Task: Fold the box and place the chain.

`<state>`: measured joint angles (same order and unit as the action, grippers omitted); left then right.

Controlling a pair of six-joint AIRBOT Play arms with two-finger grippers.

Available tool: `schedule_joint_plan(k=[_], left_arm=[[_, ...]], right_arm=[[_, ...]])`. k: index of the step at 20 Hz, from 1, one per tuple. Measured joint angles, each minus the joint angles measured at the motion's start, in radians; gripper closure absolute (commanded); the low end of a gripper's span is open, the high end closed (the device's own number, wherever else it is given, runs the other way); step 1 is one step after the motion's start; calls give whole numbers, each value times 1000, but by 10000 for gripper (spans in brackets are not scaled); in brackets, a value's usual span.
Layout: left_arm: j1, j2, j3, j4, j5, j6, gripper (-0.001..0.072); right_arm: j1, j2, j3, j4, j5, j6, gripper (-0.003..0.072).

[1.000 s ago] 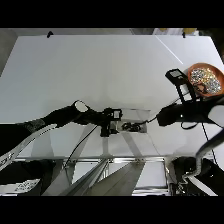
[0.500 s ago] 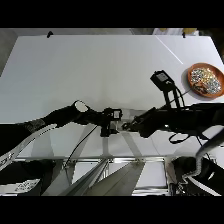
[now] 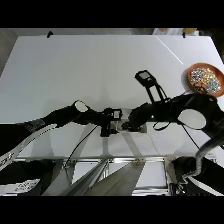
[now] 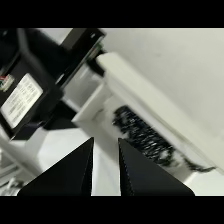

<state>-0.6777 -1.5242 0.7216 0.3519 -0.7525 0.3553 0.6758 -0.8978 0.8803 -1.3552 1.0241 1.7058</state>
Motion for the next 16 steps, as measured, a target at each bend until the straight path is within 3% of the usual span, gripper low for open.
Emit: schedule_joint_plan(k=[2,8,9,10,11,16], left_arm=[[0,0,0,0,0,0,456],[0,0,0,0,0,0,456],[0,0,0,0,0,0,456],[0,0,0,0,0,0,456],[0,0,0,0,0,0,456],[0,0,0,0,0,0,456]], right_arm=[[-77,-5,24,-42,12,-7,620],[-382,-79,30,-232,45,-16,614],[-427,-105,23,-244,47,-16,543],[-462,-131,16,-257,46,-20,416],[-493,-160,8,-265,43,-27,379],[-560,-299,-24,-280,-5,-55,380]])
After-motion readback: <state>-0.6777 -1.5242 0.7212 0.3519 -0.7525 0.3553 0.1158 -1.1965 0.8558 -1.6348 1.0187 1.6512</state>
